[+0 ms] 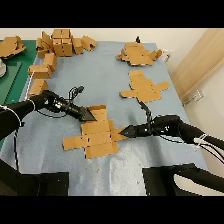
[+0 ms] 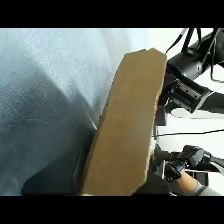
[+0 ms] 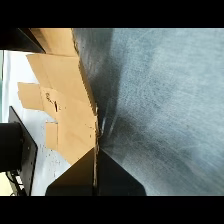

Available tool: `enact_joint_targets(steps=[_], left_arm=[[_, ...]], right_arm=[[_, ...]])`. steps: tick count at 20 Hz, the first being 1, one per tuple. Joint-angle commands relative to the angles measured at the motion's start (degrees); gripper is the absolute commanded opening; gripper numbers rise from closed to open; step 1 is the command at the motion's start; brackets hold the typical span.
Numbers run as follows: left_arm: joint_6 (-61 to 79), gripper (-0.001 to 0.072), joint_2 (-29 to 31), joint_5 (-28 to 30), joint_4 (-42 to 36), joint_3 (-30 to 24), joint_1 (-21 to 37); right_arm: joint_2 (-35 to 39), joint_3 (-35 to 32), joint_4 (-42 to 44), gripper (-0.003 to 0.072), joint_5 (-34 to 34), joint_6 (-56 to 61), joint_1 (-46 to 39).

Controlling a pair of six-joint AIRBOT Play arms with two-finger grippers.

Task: Fold the box.

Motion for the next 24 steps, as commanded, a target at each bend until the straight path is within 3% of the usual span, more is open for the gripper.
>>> enact_joint_targets(steps=[1, 2, 11, 12, 13, 14, 19, 24], left_arm=[[0.6, 0.0156, -0.1, 0.6, 0.7, 0.0, 0.1], [1.2, 0.0012, -0.1, 0.5, 1.2, 0.0, 0.1], [5.2, 0.0013, -0.1, 2.1, 1.0, 0.1, 0.1], [5.9, 0.0013, -0.1, 2.0, 1.0, 0.3, 0.0], [6.6, 0.0011, -0.1, 2.2, 0.8, 0.8, -0.2], [7.7, 0.001, 0.2, 2.5, 0.0, 1.3, -0.5], [20.4, 0.001, 7.9, 8.8, -1.6, 0.3, -4.6], [32.3, 0.001, 13.3, 11.0, -3.1, -7.8, -8.9]], right_arm=[[0.0, 0.0, 0.0, -0.0002, 0.1, -0.1, 0.0], [0.0, 0.0, 0.0, -0.0002, 0.1, -0.1, 0.0], [0.0, 0.0, -0.2, 0.0007, 1.7, 0.0, 0.0], [0.0, 0.0, -0.2, 0.0115, 3.2, 0.3, 0.0], [0.0, 0.3, -0.9, 0.0332, 5.2, 2.5, 0.0], [0.0, 0.9, -2.6, 0.0453, 7.2, 5.4, 0.0], [1.7, 7.8, -7.7, 0.0454, 6.4, 15.8, -7.6], [6.7, 10.8, -7.7, 0.0453, 6.0, 18.1, -17.1]])
